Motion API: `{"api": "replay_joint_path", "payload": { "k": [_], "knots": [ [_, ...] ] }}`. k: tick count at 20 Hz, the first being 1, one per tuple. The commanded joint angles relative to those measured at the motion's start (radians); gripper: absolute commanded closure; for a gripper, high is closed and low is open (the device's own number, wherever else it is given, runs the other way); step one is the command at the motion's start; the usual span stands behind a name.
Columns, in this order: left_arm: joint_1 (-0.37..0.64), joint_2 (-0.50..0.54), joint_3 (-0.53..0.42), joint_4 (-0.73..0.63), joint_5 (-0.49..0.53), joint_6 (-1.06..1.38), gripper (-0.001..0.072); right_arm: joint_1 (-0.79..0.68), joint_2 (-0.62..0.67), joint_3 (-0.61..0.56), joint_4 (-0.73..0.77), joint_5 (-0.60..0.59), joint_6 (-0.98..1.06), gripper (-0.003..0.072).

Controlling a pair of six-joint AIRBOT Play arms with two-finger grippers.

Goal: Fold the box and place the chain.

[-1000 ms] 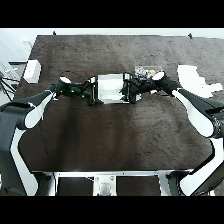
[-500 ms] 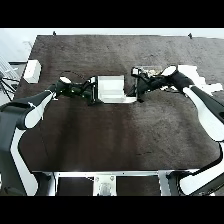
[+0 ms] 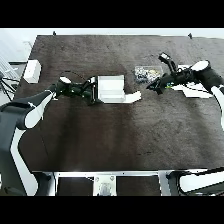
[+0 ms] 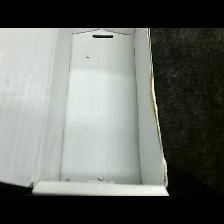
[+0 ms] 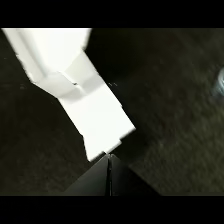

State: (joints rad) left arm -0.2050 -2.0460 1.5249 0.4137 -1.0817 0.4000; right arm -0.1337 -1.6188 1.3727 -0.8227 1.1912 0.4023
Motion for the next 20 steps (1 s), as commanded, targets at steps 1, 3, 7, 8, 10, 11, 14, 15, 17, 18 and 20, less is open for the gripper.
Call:
{"api": "replay_joint_path", "payload": {
  "k": [1,3,7,8,10,11,14,15,17,18,20],
  "knots": [
    [0.000,-0.001,0.000,0.001,0.000,0.000,0.0359,-0.052,-0.022,-0.049,0.002,-0.090,0.154,0.0687],
    [0.000,-0.001,0.000,0.000,0.000,0.000,0.0359,-0.044,-0.077,-0.049,0.016,-0.094,0.201,0.0687],
    [0.000,-0.001,0.000,0.001,0.000,0.000,0.0359,0.010,-0.170,-0.049,0.039,-0.092,0.219,0.0687],
    [0.000,-0.001,0.000,0.000,0.000,0.000,0.0359,0.029,-0.183,-0.049,0.044,-0.092,0.219,0.0687],
    [0.000,-0.001,0.000,0.001,0.000,0.000,0.0359,0.068,-0.209,-0.049,0.078,-0.101,0.220,0.0687],
    [0.000,-0.001,0.000,0.001,0.000,0.000,0.0359,0.083,-0.222,-0.048,0.103,-0.106,0.227,0.0687],
    [0.000,-0.001,0.000,0.001,0.000,0.000,0.0359,0.122,-0.238,-0.046,0.169,-0.110,0.226,0.0686],
    [0.000,-0.001,0.000,0.000,0.000,0.000,0.0359,0.132,-0.238,-0.041,0.168,-0.106,0.226,0.0686],
    [0.000,-0.001,0.000,0.001,0.000,0.000,0.0359,0.138,-0.238,-0.024,0.170,-0.088,0.227,0.0686],
    [0.000,-0.001,0.000,0.001,0.000,0.000,0.0359,0.138,-0.238,-0.013,0.184,-0.071,0.227,0.0686],
    [0.000,-0.001,0.000,0.000,0.000,0.000,0.0359,0.138,-0.232,0.006,0.215,-0.048,0.227,0.0686]
  ]
}}
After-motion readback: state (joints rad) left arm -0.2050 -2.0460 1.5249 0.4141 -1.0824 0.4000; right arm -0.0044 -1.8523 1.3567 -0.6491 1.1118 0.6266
